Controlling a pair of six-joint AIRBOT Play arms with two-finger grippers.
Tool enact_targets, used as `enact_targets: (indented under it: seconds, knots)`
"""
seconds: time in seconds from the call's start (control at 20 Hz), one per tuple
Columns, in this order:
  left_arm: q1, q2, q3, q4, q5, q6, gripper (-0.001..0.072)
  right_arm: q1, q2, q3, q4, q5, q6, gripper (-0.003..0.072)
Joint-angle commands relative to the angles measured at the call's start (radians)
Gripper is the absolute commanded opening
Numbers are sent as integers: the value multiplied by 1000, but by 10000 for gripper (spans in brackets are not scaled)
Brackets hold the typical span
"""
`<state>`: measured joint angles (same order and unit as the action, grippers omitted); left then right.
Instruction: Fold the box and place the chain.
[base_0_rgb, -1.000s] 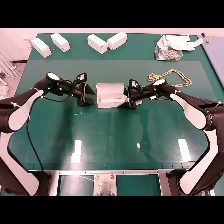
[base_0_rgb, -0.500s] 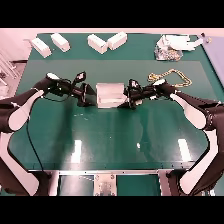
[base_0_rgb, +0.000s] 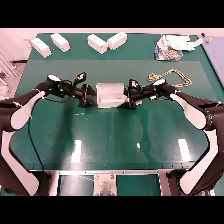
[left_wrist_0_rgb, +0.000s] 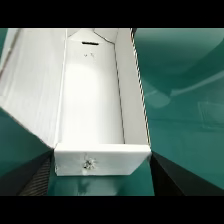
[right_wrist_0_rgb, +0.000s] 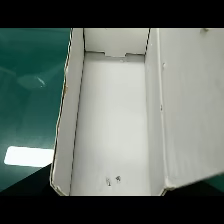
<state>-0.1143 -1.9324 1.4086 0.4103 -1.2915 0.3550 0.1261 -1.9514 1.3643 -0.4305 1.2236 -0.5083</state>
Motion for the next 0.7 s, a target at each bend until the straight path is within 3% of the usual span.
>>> enact_targets:
  seconds: [0.0,0.15,0.35,0.65]
  knots:
    - [-3,-18,-1,-28,28,20,720,1,0,0,0,0,0,576]
    - [-10,-20,-1,-23,44,20,720,1,0,0,0,0,0,576]
    - [-55,-20,-1,38,137,21,720,1,0,0,0,0,0,576]
    - [-68,-21,-1,47,164,40,720,1,0,0,0,0,0,576]
